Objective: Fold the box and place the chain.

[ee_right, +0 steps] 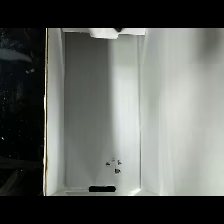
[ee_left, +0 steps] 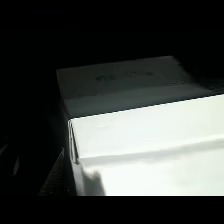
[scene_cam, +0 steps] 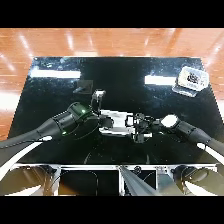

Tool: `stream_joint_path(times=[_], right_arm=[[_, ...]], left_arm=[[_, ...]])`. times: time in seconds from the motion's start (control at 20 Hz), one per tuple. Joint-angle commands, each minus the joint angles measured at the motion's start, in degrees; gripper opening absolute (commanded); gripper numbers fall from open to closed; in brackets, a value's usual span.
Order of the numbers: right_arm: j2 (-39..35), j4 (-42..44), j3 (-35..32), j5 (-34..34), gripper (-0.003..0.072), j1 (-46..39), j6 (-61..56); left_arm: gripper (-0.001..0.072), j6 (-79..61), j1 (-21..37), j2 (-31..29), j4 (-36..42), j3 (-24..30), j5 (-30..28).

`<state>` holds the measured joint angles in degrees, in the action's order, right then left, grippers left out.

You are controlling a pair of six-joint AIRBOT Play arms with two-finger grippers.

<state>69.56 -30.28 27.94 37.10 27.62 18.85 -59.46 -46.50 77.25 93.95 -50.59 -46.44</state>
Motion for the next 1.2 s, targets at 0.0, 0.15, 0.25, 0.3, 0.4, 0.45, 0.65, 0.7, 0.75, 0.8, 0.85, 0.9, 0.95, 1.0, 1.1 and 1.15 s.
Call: stream_joint_path(times=[0.0, 0.15, 0.25, 0.3, 0.4, 0.45, 0.65, 0.7, 0.75, 0.8, 0.85, 0.9, 0.95, 1.0, 1.1, 1.15], right_arm=[[0.02, 0.02, -0.02, 0.00, 0.0603, 0.02, -0.02], [0.02, 0.02, -0.02, 0.00, 0.0603, 0.02, -0.02], [0.02, 0.04, -0.02, 0.00, 0.0603, 0.02, -0.02], [0.02, 0.02, -0.02, 0.00, 0.0603, 0.02, -0.02], [0.02, 0.02, -0.02, 0.00, 0.0603, 0.02, -0.02], [0.02, 0.02, -0.02, 0.00, 0.0603, 0.02, -0.02], [0.02, 0.02, -0.02, 0.00, 0.0603, 0.02, -0.02], [0.02, 0.02, -0.02, 0.00, 0.0603, 0.02, -0.02], [0.02, 0.02, -0.02, 0.00, 0.0603, 0.02, -0.02], [0.02, 0.04, -0.02, 0.00, 0.0603, 0.02, -0.02], [0.02, 0.04, -0.02, 0.00, 0.0603, 0.02, -0.04], [0.02, 0.04, -0.02, -0.02, 0.0603, 0.02, -0.02], [0.02, 0.04, -0.02, -0.02, 0.0603, 0.02, -0.02], [0.02, 0.04, -0.02, -0.02, 0.0603, 0.02, -0.02], [0.02, 0.04, -0.02, -0.02, 0.0603, 0.02, -0.02], [0.02, 0.04, -0.02, -0.02, 0.0603, 0.02, -0.02]], left_arm=[[0.0535, 2.51, -0.11, 2.01, -1.01, -0.07, -0.04], [0.0535, 5.55, 0.00, 2.47, -3.87, -0.26, -1.27], [0.0535, 5.99, 0.00, 2.47, -4.59, -0.57, -1.84], [0.0534, 6.05, 0.00, 2.47, -4.57, -0.57, -1.79], [0.0533, 6.14, -0.04, 2.47, -4.55, -0.57, -1.79], [0.0502, 6.14, -0.04, 2.47, -4.52, -0.57, -1.77], [0.0208, 5.53, -0.13, 2.47, -3.56, -0.59, -1.22], [0.0136, 4.92, -0.20, 2.47, -2.99, -0.59, -0.79], [0.0081, 4.57, -0.50, 2.47, -3.04, -0.70, -0.66], [0.0024, 4.09, -0.79, 2.47, -3.04, -0.90, -0.52], [0.0023, 4.11, -1.16, 2.47, -2.99, -0.94, -0.07], [0.0023, 4.13, -1.38, 2.47, -2.75, -0.94, 0.28], [0.0024, 4.17, -1.49, 2.47, -2.58, -0.94, 0.39], [0.0027, 4.17, -1.53, 2.47, -1.86, -0.94, 0.39], [0.0186, 4.17, -1.53, 2.47, -1.27, -0.94, 0.37], [0.0302, 4.17, -1.53, 2.47, -1.05, -0.94, 0.28]])
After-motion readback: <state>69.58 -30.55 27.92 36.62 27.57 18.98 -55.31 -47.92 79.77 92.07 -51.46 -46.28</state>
